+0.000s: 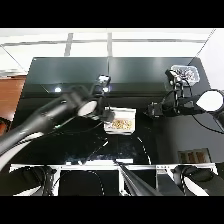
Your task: Fold the box and place the chain.
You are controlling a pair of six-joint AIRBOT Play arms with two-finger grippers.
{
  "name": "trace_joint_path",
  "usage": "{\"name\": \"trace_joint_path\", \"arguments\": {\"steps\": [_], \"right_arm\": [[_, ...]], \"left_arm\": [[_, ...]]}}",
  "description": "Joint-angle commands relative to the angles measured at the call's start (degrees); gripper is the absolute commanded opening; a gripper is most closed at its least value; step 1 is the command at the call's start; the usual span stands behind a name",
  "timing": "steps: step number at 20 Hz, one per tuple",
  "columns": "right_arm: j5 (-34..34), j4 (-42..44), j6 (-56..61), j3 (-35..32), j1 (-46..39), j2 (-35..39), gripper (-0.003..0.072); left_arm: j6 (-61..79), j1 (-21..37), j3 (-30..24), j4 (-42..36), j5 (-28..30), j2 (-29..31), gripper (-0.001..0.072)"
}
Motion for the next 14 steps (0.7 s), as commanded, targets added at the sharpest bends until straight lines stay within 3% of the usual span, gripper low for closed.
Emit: {"name": "trace_joint_path", "arguments": {"steps": [1,3,4,6,7,8,10,14], "right_arm": [[-1.0,-2.5,0.0,0.0,-0.1,0.1,0.0365],[-1.0,-3.4,0.0,0.0,-0.1,0.1,0.0365],[-1.4,-3.3,0.0,0.0,-0.1,0.1,0.0365],[-2.6,-3.3,0.1,0.0,-0.1,0.1,0.0365],[-3.2,-3.3,0.0,0.0,-0.1,0.1,0.0365],[-3.5,-3.3,0.1,0.0,-0.1,0.1,0.0365],[-3.2,-3.3,0.3,0.0,-0.1,0.1,0.0365],[-0.9,-3.3,0.5,0.0,-0.1,0.1,0.0365]], "left_arm": [[2.5,8.2,-9.3,6.7,-3.0,12.8,0.0705],[3.3,19.0,-19.0,0.4,-1.0,19.1,0.0703],[7.8,24.1,-23.5,-6.5,2.0,21.4,0.0703],[28.8,32.9,-31.5,-28.5,8.5,22.7,0.0703],[46.3,35.2,-34.4,-40.2,10.7,22.2,0.0703],[65.4,35.3,-36.4,-48.3,11.2,21.8,0.0705],[90.1,32.8,-38.5,-54.9,13.3,21.2,0.0715],[118.5,23.4,-38.7,-55.7,21.2,19.8,0.0715]]}}
